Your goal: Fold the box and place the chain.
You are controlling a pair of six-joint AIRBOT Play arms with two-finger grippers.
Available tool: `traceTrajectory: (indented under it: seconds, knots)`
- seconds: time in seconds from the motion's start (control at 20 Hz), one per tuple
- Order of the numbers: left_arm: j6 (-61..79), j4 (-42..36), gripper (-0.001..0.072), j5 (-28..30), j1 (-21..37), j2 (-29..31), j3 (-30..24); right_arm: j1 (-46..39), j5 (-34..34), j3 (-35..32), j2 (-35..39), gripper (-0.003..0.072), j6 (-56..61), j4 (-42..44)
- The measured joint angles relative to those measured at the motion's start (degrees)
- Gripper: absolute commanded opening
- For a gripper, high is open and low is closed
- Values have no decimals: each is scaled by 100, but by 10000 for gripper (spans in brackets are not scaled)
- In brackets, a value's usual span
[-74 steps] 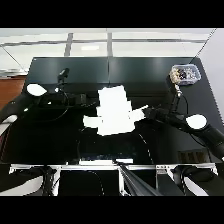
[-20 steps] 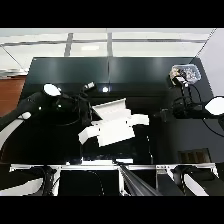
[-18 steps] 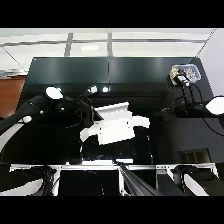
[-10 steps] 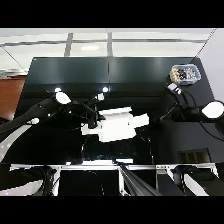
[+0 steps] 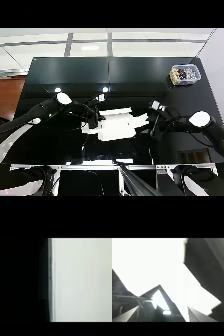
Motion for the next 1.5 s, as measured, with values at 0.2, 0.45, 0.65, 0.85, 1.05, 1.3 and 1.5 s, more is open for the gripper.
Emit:
traceTrajectory:
  seconds: [0.2, 0.45, 0.65, 0.85, 1.05, 1.3, 1.5]
  knots:
    - [0, 0, 23, 13, 0, 0, -2, 503, -258, -59, -317, 712, -1130, 72]
    - [2, -2, 22, 13, 0, 0, -2, 1080, -754, -79, -793, 711, -1899, 81]
    - [2, -9, 23, 15, 0, 0, -2, 1427, -1283, -79, -953, 711, -2247, 212]
    - [4, -13, 22, 15, 0, 0, -2, 1550, -1519, 33, -997, 711, -2533, 378]
    - [2, -15, 22, 17, 0, 0, -2, 1534, -1606, 275, -1010, 712, -2625, 481]
    - [114, 92, 22, -9, 0, 0, 59, 1338, -1469, 411, -1034, 711, -2640, 1040]
    - [293, 232, 22, -164, 0, 0, 175, 1270, -1403, 439, -1040, 711, -2638, 1207]
